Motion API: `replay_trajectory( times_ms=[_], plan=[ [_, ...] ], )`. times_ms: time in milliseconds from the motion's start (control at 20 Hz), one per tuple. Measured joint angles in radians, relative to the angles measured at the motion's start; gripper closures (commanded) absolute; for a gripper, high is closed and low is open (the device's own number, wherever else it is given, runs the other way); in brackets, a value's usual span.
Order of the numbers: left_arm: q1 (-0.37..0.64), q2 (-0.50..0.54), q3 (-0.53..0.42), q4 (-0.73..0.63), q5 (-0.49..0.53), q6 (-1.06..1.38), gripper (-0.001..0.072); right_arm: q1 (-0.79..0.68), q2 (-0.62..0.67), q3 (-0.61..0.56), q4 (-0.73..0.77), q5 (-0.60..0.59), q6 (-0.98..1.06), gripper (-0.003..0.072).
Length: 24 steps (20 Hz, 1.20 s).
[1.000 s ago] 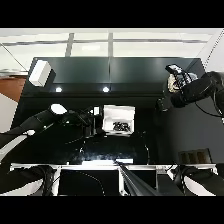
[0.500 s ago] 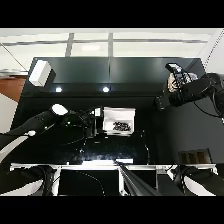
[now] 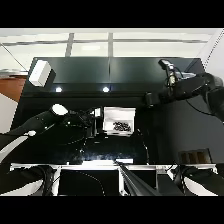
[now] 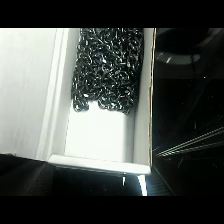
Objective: Fold the box and place the chain.
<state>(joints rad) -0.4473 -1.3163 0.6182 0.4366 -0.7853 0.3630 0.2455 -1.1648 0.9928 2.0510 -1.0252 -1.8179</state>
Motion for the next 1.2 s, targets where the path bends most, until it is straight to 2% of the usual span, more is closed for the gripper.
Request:
replay_trajectory(
  times_ms=[200, 550, 900, 1200],
  plan=[
    [0.000, 0.000, 0.000, 0.000, 0.000, 0.000, 0.0371, 0.069, -0.046, 0.002, 0.077, 0.006, -0.145, -0.0013],
    [0.000, 0.000, 0.000, 0.000, 0.000, 0.000, 0.0371, 0.097, -0.063, 0.035, 0.130, -0.175, -0.412, -0.0014],
    [0.000, 0.000, 0.000, 0.000, 0.000, -0.001, 0.0371, 0.143, -0.067, -0.010, 0.103, -0.156, -0.661, -0.0014],
    [0.000, 0.000, 0.000, 0.000, 0.000, -0.001, 0.0371, 0.156, -0.076, -0.029, 0.085, -0.152, -0.739, -0.0015]
  ],
)
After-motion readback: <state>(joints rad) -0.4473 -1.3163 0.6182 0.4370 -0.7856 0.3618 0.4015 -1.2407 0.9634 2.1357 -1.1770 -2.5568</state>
